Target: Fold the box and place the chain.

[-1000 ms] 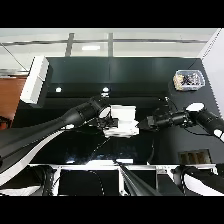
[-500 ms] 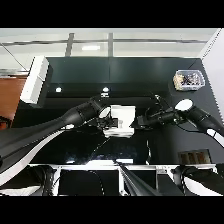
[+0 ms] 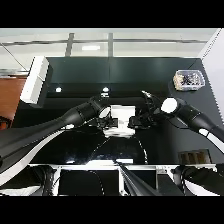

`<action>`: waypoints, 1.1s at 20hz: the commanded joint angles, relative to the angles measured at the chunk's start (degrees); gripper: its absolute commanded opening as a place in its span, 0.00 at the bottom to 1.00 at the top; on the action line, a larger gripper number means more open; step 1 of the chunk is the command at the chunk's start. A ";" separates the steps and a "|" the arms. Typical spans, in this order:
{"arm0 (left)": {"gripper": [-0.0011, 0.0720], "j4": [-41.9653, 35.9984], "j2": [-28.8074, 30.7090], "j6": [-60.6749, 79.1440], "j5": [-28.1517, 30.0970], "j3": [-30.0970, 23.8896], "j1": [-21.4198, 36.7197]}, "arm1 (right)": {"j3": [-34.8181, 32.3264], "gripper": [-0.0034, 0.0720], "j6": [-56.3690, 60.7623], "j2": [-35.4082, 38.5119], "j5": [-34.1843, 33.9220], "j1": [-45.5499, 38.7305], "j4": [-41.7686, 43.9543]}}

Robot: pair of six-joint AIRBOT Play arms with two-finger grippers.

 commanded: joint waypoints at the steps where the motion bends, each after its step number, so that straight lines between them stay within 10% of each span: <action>1: 0.05 0.00 0.00 -0.04 0.02 0.02 0.02 | 3.72 0.57 12.87 -1.16 -0.04 6.08 -14.34; 4: 0.05 0.00 0.00 -0.04 0.17 0.02 0.02 | 6.60 0.57 23.56 -3.17 1.16 10.56 -24.63; 22: 0.05 0.04 0.00 -0.04 -0.92 0.02 0.04 | 10.49 0.57 36.57 -11.61 6.54 12.79 -25.09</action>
